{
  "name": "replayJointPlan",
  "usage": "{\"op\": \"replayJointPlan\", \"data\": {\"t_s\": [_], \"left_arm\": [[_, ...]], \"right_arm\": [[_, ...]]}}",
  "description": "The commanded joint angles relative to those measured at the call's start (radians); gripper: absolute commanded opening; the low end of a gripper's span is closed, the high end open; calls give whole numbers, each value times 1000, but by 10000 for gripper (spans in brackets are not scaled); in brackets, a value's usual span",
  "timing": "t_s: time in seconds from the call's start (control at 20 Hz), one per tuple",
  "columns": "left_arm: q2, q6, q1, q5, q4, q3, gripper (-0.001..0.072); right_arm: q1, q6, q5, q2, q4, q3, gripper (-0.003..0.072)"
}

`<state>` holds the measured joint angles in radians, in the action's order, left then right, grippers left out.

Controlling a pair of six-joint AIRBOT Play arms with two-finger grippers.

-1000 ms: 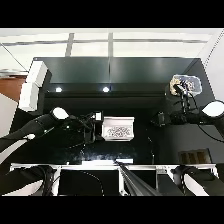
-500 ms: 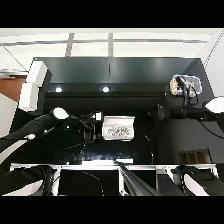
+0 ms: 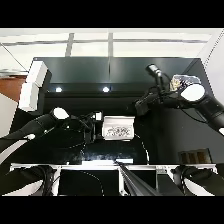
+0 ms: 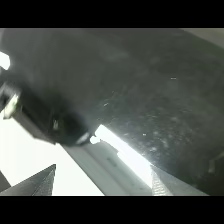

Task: Fold the box and place the chain.

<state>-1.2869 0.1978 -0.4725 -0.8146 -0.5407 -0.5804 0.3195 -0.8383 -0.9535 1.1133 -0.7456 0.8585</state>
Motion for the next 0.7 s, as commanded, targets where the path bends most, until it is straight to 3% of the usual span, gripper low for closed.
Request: {"op": "replayJointPlan", "data": {"t_s": [0.0, 0.65], "left_arm": [[-1, 0, -1, -1, -1, -1, 459], [-1, 0, -1, -1, 0, -1, 459]], "right_arm": [[53, 182, -61, 29, -28, 12, 707], [96, 268, -155, 31, -147, 11, 699]]}}
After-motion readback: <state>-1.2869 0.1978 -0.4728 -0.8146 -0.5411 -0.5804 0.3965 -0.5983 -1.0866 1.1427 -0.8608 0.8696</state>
